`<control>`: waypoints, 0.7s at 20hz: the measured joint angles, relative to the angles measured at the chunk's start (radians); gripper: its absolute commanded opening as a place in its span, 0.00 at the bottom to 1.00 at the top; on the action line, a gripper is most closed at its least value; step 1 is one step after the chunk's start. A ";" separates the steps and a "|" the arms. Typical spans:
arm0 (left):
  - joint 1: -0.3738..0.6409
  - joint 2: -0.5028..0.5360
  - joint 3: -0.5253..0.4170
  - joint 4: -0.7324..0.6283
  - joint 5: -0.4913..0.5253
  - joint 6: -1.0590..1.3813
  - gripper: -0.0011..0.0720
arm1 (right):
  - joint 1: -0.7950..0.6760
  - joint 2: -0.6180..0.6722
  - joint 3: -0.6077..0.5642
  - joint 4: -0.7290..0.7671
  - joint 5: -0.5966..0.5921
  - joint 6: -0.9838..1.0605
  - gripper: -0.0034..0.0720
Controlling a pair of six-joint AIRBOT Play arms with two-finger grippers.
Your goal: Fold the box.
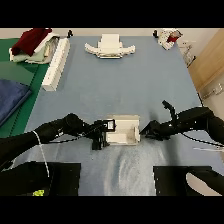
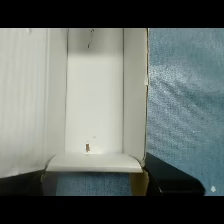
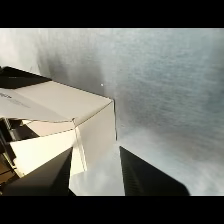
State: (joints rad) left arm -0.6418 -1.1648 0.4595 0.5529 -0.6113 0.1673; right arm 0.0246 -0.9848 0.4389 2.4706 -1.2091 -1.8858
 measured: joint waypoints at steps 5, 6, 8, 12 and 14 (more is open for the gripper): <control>0.000 0.000 0.000 0.000 0.000 0.000 0.77 | 0.145 0.000 0.028 -0.030 0.061 0.031 0.62; 0.000 0.000 0.000 0.000 0.000 0.000 0.77 | 0.190 0.000 0.042 -0.066 0.092 0.067 0.62; 0.000 0.000 0.000 0.000 0.000 0.000 0.77 | 0.289 -0.004 0.084 -0.171 0.140 0.183 0.62; 0.000 0.000 0.000 0.000 0.000 0.000 0.77 | 0.488 -0.044 0.185 -0.420 0.166 0.475 0.61; 0.000 0.000 0.000 0.000 0.000 0.000 0.77 | 0.583 -0.078 0.243 -0.536 0.160 0.622 0.61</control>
State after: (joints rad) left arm -0.6418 -1.1648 0.4591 0.5533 -0.6113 0.1673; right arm 0.6075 -1.0630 0.6823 1.9347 -1.0489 -1.2640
